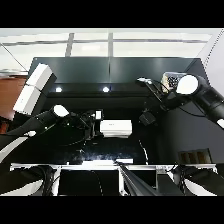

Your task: Fold the box and place the chain.

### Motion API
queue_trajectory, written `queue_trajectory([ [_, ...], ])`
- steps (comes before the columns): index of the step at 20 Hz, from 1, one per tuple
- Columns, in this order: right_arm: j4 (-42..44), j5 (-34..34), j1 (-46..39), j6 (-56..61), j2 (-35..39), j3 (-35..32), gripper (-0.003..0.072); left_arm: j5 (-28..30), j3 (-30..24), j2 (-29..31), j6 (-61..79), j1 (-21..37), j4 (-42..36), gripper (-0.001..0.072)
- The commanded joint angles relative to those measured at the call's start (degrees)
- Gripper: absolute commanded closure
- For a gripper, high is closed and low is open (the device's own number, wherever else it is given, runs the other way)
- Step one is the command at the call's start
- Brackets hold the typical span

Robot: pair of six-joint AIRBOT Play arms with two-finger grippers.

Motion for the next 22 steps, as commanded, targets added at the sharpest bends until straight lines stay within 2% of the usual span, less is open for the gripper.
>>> queue_trajectory([
  [1, 19.85, -6.03, -4.04, 3.87, 1.51, -9.25, 0.0661, 0.02, -0.02, -0.04, 0.09, -0.02, 0.02, 0.0286],
  [2, 27.08, -12.13, -3.02, 3.8, 1.4, -12.96, 0.0661, 0.02, -0.02, -0.04, 0.09, -0.02, 0.02, 0.0286],
  [4, 36.37, -21.73, 0.46, 3.8, 0.35, -17.46, 0.0661, 0.02, -0.02, -0.04, 0.09, -0.02, 0.02, 0.0286],
  [6, 37.13, -25.79, 4.46, 3.85, -1.77, -17.94, 0.0661, 0.02, -0.02, -0.04, 0.09, -0.02, 0.02, 0.0286],
  [9, 37.13, -27.26, 7.58, 4.04, -5.25, -17.94, 0.0661, 0.02, -0.02, -0.04, 0.09, -0.02, 0.02, 0.0286],
  [14, 37.0, -27.41, 7.85, 4.09, -9.09, -17.97, 0.0661, 0.04, -0.02, -0.04, 0.09, -0.02, 0.02, 0.0286],
  [22, 36.39, -27.89, 7.85, 4.07, -9.94, -17.97, 0.0661, 0.04, -0.02, -0.04, 0.09, -0.02, 0.02, 0.0286],
])
